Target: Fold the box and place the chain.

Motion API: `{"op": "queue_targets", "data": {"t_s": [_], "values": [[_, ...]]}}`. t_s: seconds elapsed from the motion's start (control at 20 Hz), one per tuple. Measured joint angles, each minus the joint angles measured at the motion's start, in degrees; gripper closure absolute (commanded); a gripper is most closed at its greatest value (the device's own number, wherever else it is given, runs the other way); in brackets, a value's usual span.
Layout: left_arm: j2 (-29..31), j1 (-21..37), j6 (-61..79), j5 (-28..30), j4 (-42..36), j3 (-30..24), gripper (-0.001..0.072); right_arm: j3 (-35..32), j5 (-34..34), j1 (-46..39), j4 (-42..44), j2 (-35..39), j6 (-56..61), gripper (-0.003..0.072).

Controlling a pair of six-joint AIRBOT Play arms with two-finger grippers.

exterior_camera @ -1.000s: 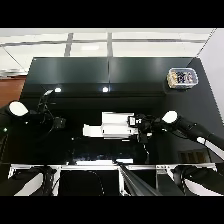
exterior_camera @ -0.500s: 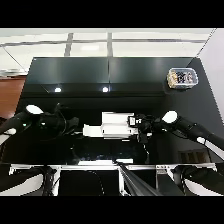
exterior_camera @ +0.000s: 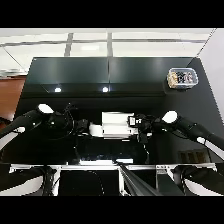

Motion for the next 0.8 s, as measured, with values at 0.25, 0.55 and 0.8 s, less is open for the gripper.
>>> {"op": "queue_targets", "data": {"t_s": [0.25, 0.55, 0.8], "values": [[-0.09, 0.42, 1.70, -0.79, 0.85, 2.38, -0.0002, 0.00, 0.02, 0.00, 0.00, 0.00, -0.02, 0.0441], [-0.02, -1.11, 2.14, -4.59, -1.86, 5.01, 0.0006, 0.00, 0.00, 0.00, 0.00, 0.00, 0.00, 0.0442], [-0.02, -4.94, 2.25, -5.35, -3.61, 6.14, 0.0100, 0.00, 0.02, 0.00, 0.00, 0.00, -0.02, 0.0441]]}}
